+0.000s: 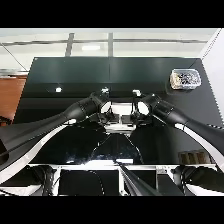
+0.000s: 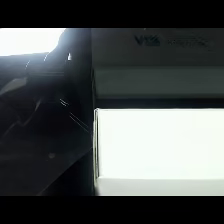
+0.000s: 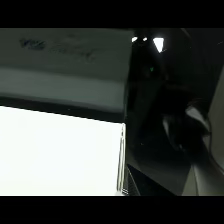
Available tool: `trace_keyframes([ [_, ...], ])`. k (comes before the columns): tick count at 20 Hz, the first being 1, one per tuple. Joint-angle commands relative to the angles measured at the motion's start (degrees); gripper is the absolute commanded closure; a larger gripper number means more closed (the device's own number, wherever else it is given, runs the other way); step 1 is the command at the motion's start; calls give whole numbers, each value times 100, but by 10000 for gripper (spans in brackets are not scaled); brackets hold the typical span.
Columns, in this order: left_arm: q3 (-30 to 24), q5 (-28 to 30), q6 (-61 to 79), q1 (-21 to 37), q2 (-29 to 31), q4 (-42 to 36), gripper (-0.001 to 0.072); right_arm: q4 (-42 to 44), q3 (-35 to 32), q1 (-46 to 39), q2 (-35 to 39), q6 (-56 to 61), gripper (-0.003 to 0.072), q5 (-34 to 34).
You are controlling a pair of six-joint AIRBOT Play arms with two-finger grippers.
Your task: Fold the box and place the chain.
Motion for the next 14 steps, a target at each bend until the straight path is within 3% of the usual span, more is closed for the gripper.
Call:
trace_keyframes([
  [1,4,-7,-9,-2,2,7,677,-17,146,-17,103,-214,340,262],
  [4,2,-50,39,4,2,15,677,-94,205,-120,503,-831,341,750],
  [7,2,-42,42,4,2,46,678,-214,205,-439,1449,-1349,341,942],
  [10,2,-35,39,4,0,46,678,-1012,205,-1084,2343,-1440,341,1062],
  [14,2,-37,39,4,0,46,677,-2002,201,-2417,2942,-2590,341,-68],
])
